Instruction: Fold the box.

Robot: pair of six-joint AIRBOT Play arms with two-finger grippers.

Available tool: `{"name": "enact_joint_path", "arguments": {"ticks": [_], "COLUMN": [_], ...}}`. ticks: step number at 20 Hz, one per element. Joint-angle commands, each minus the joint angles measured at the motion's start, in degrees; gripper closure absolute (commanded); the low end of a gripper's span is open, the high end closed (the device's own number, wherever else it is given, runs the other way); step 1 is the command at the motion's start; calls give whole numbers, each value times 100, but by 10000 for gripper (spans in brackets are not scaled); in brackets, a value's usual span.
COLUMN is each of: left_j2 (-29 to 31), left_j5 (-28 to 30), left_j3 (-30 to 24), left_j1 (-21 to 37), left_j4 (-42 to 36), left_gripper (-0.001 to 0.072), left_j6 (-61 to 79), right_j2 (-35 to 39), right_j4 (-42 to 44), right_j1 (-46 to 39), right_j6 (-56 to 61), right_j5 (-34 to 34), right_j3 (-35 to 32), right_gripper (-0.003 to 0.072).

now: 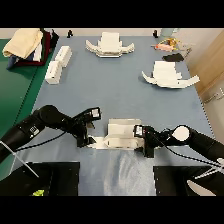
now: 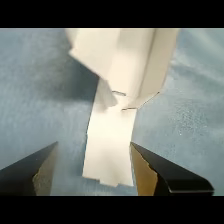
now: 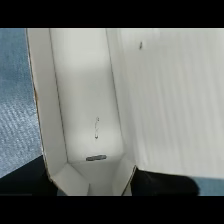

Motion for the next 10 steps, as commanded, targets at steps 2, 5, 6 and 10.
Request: {"name": "enact_joint_path", "arguments": {"ticks": [2,5,6,10], "left_j2": [-7,-170,-269,-675], "left_j5": [822,1058,1064,1143], "left_j3": [-487,-533,-533,-531], "left_j1": [-479,-697,-730,-885], "left_j4": [-544,-852,-999,-1567], "left_gripper": [14,193,200,201], "left_j6": [780,1132,1320,1759], "right_j2": [4,4,4,4], "right_j4": [2,2,2,2], "right_j1": [0,0,0,0], "right_j6": [4,2,4,4], "right_j5": [2,2,2,2], "right_j3": [4,4,4,4], "right_gripper": [178,178,177,178]}}
